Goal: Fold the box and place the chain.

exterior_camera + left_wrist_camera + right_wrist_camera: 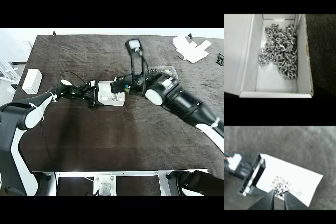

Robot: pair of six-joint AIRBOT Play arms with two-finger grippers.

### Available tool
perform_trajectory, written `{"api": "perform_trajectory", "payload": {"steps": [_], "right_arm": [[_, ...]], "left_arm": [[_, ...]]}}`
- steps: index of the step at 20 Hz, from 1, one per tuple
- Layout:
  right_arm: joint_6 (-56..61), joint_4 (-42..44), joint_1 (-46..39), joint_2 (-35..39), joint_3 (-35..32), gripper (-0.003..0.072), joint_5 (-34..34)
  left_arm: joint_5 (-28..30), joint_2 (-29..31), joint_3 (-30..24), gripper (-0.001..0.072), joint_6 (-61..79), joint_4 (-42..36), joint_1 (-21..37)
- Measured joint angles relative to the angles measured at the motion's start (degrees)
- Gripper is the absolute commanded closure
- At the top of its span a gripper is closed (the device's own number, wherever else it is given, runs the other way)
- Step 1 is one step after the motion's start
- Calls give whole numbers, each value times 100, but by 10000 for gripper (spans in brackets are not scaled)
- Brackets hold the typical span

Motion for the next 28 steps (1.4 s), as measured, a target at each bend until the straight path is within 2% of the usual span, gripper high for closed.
{"api": "perform_trajectory", "payload": {"steps": [5, 13, 14, 15, 16, 22, 24, 26, 28], "right_arm": [[0, 15, -22, -584, -501, 681, -778], [-7, 24, -315, -1176, -584, 673, -1134], [-9, 24, -393, -1193, -544, 515, -1156], [-9, 22, -472, -1209, -498, 280, -1174], [-11, 22, -520, -1217, -452, 194, -1172], [-332, 28, -601, -828, -258, 213, -1132], [-660, 28, -636, -444, -232, 336, -1097], [-1069, 28, -811, -87, -188, 560, -1082], [-1576, 105, -1119, 94, -101, 562, -1110]], "left_arm": [[-2, 0, 0, 298, 0, -2, 0], [-2, 0, 0, 299, 0, 0, 0], [-2, 0, 0, 298, 0, 0, 0], [-2, 0, 0, 298, -2, 0, 0], [0, 0, 0, 299, 0, 0, 0], [-2, 0, 0, 298, -2, 0, 0], [-2, 0, 0, 298, -2, 0, 0], [-2, 0, 0, 298, -2, 0, 0], [-2, 0, 0, 299, -2, 0, 0]]}}
